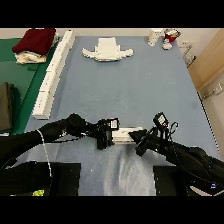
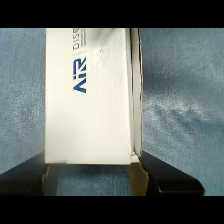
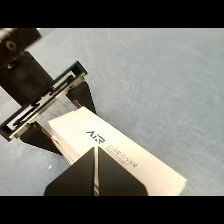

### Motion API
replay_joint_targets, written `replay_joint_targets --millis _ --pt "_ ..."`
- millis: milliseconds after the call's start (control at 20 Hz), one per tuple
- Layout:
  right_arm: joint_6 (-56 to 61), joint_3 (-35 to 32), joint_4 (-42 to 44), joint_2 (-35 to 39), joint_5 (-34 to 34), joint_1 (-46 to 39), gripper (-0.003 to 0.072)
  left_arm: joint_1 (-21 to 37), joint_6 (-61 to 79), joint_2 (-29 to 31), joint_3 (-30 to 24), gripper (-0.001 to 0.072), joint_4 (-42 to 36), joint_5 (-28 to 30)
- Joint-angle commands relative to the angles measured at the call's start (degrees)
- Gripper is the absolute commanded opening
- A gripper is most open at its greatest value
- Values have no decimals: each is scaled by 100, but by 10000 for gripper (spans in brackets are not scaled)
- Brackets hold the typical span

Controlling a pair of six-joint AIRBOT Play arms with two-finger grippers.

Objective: Fold the box.

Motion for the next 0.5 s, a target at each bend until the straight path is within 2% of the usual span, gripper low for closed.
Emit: replay_joint_targets --millis 0,450 --pt "120 -221 72 -181 247 44 28 2 2 4 0 524 0 0" --pt "122 -251 57 -765 48 44 28 2 2 4 0 525 0 0"
